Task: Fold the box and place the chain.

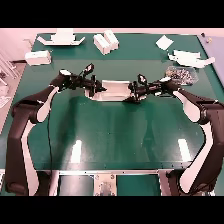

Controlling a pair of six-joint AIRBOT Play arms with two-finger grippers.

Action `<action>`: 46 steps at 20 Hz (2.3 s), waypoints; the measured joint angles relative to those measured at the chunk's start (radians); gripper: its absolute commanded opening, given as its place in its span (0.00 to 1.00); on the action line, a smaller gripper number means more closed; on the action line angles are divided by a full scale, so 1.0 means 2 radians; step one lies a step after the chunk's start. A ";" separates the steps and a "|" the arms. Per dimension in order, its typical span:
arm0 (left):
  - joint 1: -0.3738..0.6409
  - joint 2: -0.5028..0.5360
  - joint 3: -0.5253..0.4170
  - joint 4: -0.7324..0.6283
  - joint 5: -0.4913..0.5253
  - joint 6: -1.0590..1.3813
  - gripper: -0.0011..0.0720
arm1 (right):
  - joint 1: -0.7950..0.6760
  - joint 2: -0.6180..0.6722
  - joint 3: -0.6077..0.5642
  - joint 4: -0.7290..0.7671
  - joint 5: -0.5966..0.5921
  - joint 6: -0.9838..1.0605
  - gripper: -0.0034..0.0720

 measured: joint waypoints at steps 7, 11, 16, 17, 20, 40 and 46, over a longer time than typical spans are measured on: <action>0.000 0.000 0.000 0.000 -0.001 0.000 0.04 | 0.000 -0.004 0.004 0.005 0.009 0.000 0.65; 0.000 0.000 0.000 0.000 -0.001 0.000 0.04 | 0.000 -0.005 0.005 0.004 0.011 -0.001 0.77; 0.000 0.000 0.000 0.001 -0.001 0.000 0.04 | 0.001 -0.005 0.005 -0.007 0.011 -0.002 0.77; 0.000 0.000 0.000 0.001 -0.001 0.000 0.04 | 0.002 -0.005 0.005 -0.008 0.011 -0.002 0.77; 0.000 0.000 0.000 0.001 -0.001 0.000 0.04 | 0.003 -0.007 0.005 -0.010 0.011 -0.003 0.77; 0.000 0.000 0.000 0.000 0.000 0.000 0.04 | 0.003 -0.011 0.005 -0.016 0.006 -0.004 0.77; 0.000 0.000 0.000 0.000 0.000 0.000 0.04 | 0.003 -0.011 0.005 -0.017 0.006 -0.004 0.77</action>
